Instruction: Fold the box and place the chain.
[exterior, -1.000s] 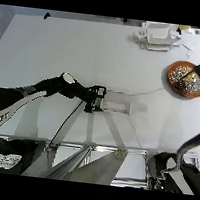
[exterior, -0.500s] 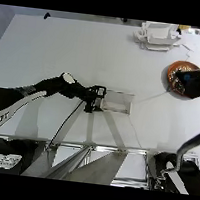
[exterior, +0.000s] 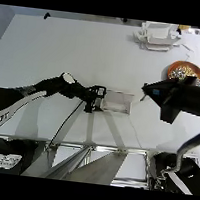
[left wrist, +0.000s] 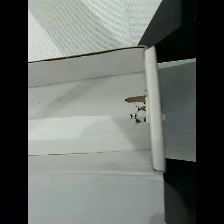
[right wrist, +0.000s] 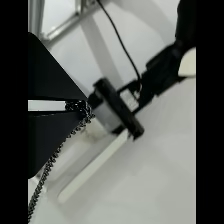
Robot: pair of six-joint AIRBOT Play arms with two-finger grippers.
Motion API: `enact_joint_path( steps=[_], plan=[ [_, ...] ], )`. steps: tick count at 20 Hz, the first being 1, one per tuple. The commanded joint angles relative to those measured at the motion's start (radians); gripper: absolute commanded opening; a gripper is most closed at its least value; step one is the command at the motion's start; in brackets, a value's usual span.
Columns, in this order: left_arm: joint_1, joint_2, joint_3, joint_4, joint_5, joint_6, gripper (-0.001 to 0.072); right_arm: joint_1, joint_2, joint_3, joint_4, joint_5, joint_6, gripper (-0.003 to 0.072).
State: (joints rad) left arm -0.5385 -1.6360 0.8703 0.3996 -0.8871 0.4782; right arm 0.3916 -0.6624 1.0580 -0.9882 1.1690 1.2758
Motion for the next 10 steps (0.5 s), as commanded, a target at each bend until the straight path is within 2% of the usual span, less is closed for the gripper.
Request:
enact_joint_path(
  steps=[1, 6, 10],
  plan=[
    [0.001, 0.000, 0.000, 0.000, 0.000, 0.000, 0.0209, 0.094, -0.074, -0.003, 0.043, -0.031, 0.006, 0.0018],
    [0.001, 0.000, 0.000, 0.000, 0.000, 0.000, 0.0209, 0.143, -0.185, -0.121, 0.030, -0.139, 0.006, 0.0018],
    [0.001, 0.000, 0.000, 0.000, 0.000, 0.000, 0.0209, 0.143, -0.267, -0.160, 0.018, -0.229, 0.000, 0.0018]
  ],
)
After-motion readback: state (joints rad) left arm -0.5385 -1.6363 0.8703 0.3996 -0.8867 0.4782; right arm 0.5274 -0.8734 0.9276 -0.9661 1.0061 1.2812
